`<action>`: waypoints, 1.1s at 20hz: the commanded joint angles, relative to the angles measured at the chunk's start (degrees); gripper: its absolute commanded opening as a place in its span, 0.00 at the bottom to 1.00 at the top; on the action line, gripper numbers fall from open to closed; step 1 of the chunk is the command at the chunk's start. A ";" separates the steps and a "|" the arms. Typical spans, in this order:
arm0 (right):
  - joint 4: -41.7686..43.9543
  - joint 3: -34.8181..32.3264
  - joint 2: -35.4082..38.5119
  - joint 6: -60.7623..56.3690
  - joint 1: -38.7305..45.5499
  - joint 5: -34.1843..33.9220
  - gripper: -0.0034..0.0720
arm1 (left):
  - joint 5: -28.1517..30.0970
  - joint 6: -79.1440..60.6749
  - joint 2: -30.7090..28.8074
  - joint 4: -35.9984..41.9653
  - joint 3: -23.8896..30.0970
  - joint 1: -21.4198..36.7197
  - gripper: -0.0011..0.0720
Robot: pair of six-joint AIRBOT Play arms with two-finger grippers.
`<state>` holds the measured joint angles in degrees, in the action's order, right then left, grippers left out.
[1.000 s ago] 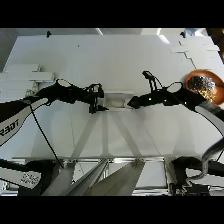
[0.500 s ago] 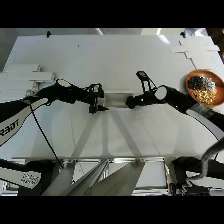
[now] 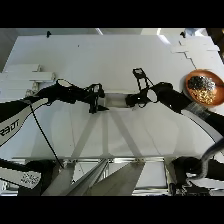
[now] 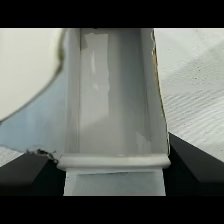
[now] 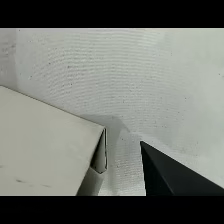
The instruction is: Fold the box and place the chain.
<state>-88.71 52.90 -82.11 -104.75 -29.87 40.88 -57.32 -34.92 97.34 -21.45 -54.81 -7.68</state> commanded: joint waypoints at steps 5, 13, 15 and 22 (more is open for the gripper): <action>2.47 2.38 0.13 -1.42 -2.32 2.47 0.61 | 0.09 0.04 -0.04 0.00 -0.07 0.07 0.46; 15.43 3.30 0.50 10.58 -1.20 5.84 0.51 | 0.09 0.04 -0.04 0.00 -0.07 0.09 0.46; 14.38 3.30 0.50 11.21 -1.18 7.50 0.45 | 0.09 0.04 -0.04 0.00 -0.07 0.07 0.46; 13.40 3.30 0.48 12.04 -1.18 9.14 0.23 | 0.09 0.04 -0.04 0.00 -0.07 0.07 0.46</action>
